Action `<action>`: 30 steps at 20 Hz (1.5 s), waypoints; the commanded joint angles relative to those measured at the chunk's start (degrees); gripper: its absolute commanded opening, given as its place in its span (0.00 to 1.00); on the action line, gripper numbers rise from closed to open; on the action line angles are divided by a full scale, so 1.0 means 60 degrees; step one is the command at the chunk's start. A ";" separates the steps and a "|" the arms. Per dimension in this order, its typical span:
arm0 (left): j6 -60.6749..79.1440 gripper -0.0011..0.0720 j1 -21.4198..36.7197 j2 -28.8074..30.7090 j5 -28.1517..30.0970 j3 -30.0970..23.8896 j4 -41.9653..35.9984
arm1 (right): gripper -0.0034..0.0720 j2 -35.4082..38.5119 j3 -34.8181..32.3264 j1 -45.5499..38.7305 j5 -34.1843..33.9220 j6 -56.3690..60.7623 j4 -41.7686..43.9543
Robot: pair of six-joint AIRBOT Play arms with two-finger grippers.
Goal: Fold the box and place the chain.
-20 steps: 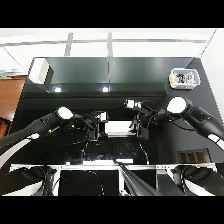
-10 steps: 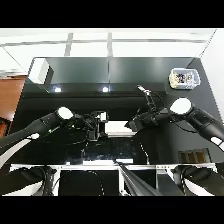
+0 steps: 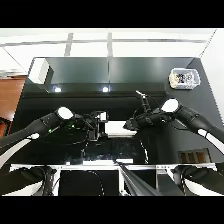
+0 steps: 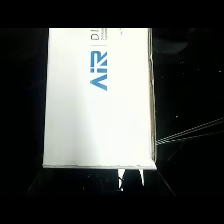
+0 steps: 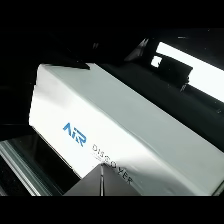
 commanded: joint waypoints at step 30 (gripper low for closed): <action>-0.5785 0.98 -0.1665 -0.1974 -0.2699 0.4484 0.2222 | 0.07 0.3206 0.1020 -0.5268 0.3359 0.0135 -0.2725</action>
